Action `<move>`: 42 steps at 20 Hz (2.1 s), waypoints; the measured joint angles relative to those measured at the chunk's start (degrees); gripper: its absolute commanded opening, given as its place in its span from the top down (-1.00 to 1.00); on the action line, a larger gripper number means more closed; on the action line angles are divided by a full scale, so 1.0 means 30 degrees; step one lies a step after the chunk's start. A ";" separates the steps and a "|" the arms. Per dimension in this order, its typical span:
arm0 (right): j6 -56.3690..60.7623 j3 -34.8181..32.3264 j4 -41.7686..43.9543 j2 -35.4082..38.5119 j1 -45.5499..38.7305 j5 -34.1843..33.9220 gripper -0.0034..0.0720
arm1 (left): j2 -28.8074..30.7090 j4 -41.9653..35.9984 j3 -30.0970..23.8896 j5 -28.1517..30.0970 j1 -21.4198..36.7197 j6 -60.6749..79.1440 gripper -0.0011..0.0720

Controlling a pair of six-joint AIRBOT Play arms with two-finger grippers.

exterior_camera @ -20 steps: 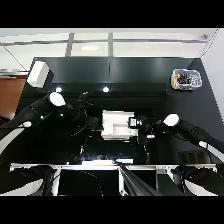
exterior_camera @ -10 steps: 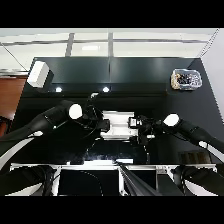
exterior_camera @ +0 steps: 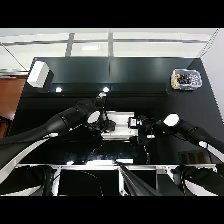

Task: Fold the box and place the chain.

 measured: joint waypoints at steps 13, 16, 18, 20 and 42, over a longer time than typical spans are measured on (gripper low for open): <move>0.0007 0.0000 -0.0007 0.0007 0.0000 0.0000 0.38 | -0.1260 0.0153 0.0270 -0.0313 -0.0364 -0.1785 -0.29; 0.0000 0.0000 -0.0015 0.0007 0.0000 0.0000 0.38 | -0.1450 0.0109 0.0284 -0.0291 -0.0364 -0.1792 0.32; 0.0000 0.0000 -0.0015 0.0007 0.0000 0.0000 0.38 | -0.1508 0.0044 0.0284 -0.0204 -0.0364 -0.1792 0.65; 0.0066 0.0000 0.0015 0.0000 0.0000 0.0015 0.38 | -0.1545 0.0000 0.0284 -0.0270 -0.0364 -0.2076 0.91; 0.1319 -0.0022 -0.0867 0.0867 0.0000 0.0015 -0.72 | -0.1625 -0.0423 0.0852 -0.0211 -0.0306 -0.1792 0.91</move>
